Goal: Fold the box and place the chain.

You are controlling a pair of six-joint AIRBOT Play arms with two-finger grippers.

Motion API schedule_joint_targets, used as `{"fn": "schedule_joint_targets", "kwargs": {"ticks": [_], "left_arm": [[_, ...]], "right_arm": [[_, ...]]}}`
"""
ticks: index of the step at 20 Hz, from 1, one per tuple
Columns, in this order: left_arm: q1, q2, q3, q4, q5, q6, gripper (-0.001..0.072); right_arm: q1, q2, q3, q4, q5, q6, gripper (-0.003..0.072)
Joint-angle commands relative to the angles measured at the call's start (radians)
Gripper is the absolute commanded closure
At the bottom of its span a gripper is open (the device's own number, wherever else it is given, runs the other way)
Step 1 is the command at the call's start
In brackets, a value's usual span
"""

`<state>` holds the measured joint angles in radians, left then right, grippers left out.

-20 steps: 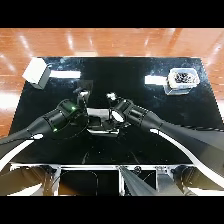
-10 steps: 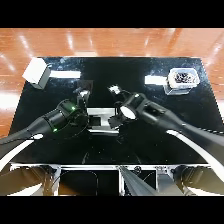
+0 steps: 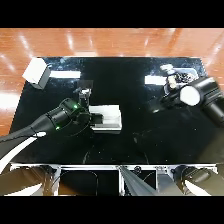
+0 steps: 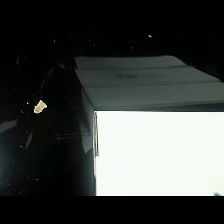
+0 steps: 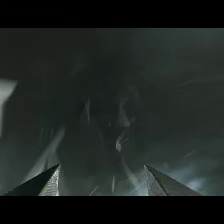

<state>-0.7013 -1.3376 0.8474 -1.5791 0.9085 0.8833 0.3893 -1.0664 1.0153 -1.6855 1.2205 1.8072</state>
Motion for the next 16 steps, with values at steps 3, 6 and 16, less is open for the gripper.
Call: {"fn": "schedule_joint_targets", "kwargs": {"ticks": [3,6,16], "left_arm": [[0.0,-0.002,0.004,0.007,0.022,-0.009,0.0693],[0.0,-0.002,0.004,0.007,0.042,-0.008,0.0692],[0.0,-0.002,0.004,0.006,0.042,-0.017,0.0692]], "right_arm": [[-0.391,-0.163,0.059,0.028,-0.235,-0.037,0.0068],[-0.493,-0.375,0.251,0.04,-0.239,-0.036,0.0068],[-0.595,-0.82,0.729,0.122,-0.159,-0.031,0.0069]]}}
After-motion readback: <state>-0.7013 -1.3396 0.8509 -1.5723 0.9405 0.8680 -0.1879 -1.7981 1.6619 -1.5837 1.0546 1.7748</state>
